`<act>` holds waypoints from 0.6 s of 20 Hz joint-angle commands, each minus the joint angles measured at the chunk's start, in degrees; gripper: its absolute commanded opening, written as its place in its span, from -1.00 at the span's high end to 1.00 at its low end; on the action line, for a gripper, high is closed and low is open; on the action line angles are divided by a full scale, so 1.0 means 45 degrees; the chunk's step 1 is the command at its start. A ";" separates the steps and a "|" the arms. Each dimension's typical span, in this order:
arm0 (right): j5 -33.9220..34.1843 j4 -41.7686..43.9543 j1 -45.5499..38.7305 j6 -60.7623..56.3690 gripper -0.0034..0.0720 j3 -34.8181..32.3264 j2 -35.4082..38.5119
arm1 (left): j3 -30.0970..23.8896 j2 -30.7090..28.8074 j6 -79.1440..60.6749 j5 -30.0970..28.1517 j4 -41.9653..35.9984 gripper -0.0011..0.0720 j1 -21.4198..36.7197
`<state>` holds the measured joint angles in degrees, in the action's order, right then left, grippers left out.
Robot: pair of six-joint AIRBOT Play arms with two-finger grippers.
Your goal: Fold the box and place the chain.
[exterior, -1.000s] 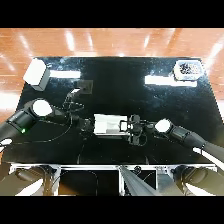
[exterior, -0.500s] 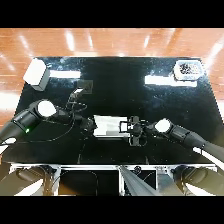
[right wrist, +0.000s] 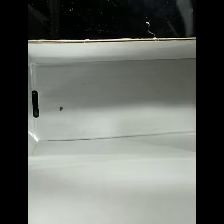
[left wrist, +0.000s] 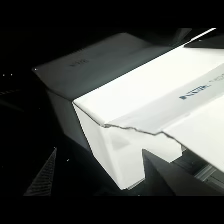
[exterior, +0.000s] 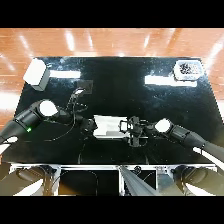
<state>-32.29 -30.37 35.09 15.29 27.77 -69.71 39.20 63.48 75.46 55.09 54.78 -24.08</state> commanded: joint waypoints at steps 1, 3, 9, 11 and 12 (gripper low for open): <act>-0.0010 0.0010 0.0005 -0.0024 0.51 0.0015 -0.0005 | -0.0005 0.0010 0.0005 0.0005 -0.0049 -0.79 -0.0010; -0.0010 0.0010 0.0005 -0.0024 0.51 0.0015 -0.0005 | -0.0005 0.0010 0.0000 0.0005 -0.0146 -0.79 -0.0010; -0.0010 0.0010 0.0005 -0.0024 0.51 0.0015 -0.0005 | -0.0005 0.0126 0.0180 0.0000 -0.0262 -0.79 -0.0102; -0.0005 0.0015 0.0005 -0.0024 0.51 0.0015 -0.0005 | -0.0005 0.0311 0.0918 -0.0180 -0.0019 -0.79 -0.0500; -0.0005 0.0015 0.0005 -0.0024 0.51 0.0015 -0.0005 | -0.0005 0.0301 0.1685 -0.0525 0.0423 -0.79 -0.0821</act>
<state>-32.32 -30.35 35.09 15.20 27.77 -69.71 39.20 64.36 77.76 54.87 54.26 -25.69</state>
